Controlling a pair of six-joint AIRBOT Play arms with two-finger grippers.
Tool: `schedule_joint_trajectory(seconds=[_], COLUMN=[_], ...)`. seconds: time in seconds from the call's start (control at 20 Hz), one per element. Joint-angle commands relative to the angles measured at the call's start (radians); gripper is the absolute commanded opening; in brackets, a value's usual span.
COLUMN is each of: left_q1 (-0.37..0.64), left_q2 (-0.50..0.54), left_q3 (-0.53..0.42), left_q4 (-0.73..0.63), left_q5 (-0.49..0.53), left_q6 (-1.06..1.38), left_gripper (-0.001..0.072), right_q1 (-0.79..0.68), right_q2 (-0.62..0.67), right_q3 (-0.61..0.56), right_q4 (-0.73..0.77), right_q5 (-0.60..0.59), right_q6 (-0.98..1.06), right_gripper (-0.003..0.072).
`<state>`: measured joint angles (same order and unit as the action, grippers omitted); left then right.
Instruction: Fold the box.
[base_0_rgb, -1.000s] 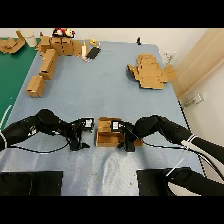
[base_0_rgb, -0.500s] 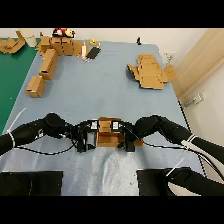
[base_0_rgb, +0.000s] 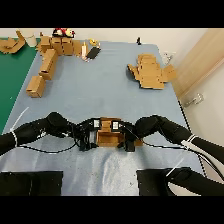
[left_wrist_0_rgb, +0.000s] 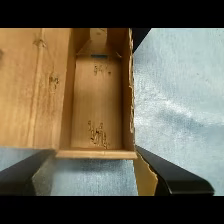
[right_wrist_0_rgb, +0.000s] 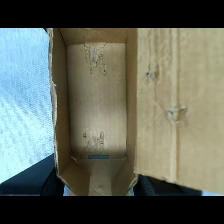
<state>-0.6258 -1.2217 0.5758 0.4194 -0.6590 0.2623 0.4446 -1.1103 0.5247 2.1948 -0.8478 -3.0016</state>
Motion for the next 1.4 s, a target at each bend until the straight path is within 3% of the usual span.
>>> schedule_joint_trajectory(seconds=[0.0,0.85,0.9,0.95,1.35], left_q1=[-0.014,-0.024,-0.03,-0.036,-0.042], left_q2=[-0.001,-0.036,-0.036,-0.036,-0.042], left_q3=[0.003,0.003,0.003,0.003,0.003], left_q4=[-0.005,-0.005,-0.004,-0.005,-0.005], left_q5=[-0.004,0.005,0.012,0.015,0.022], left_q6=[0.0,0.0,0.0,0.0,0.0], left_gripper=[0.0693,0.069,0.0566,0.0507,0.0507], right_q1=[-0.001,-0.001,-0.001,-0.001,-0.001], right_q2=[0.0,0.0,0.0,0.0,0.0], right_q3=[0.0,0.0,0.0,0.0,0.0], right_q4=[0.001,0.001,0.001,0.001,0.001], right_q5=[0.0,0.0,0.0,0.001,0.0], right_q6=[0.0,0.0,0.0,0.0,0.0], right_gripper=[0.0495,0.0495,0.0495,0.0495,0.0495])
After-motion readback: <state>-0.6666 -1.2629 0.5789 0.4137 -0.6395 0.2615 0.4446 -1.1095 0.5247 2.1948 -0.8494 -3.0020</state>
